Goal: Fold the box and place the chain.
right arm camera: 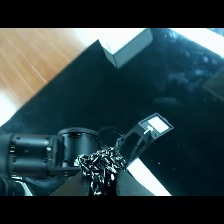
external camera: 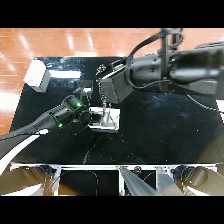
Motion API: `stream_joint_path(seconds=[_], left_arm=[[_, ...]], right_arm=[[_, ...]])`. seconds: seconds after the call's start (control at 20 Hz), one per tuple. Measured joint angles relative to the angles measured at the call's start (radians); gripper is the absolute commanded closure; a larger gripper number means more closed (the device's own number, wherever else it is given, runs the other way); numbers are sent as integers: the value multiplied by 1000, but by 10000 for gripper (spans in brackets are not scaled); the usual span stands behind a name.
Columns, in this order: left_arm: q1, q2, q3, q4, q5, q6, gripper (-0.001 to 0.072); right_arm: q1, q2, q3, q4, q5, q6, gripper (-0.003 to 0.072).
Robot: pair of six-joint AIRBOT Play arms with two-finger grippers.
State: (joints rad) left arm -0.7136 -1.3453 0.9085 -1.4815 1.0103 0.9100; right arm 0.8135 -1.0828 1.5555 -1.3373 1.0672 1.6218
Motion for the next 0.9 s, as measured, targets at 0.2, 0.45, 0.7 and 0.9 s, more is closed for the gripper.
stream_joint_path(seconds=[0.2,0.45,0.7,0.9], left_arm=[[0,0,0,0,0,0,689],[0,0,0,0,0,0,689],[0,0,0,0,-1,0,689],[0,0,0,0,-1,0,690]], right_arm=[[-2,-21,0,-3,-24,-14,650],[8,-29,-6,2,13,-19,649],[25,-30,-56,8,50,-21,649],[27,-30,-97,8,36,-18,650]])
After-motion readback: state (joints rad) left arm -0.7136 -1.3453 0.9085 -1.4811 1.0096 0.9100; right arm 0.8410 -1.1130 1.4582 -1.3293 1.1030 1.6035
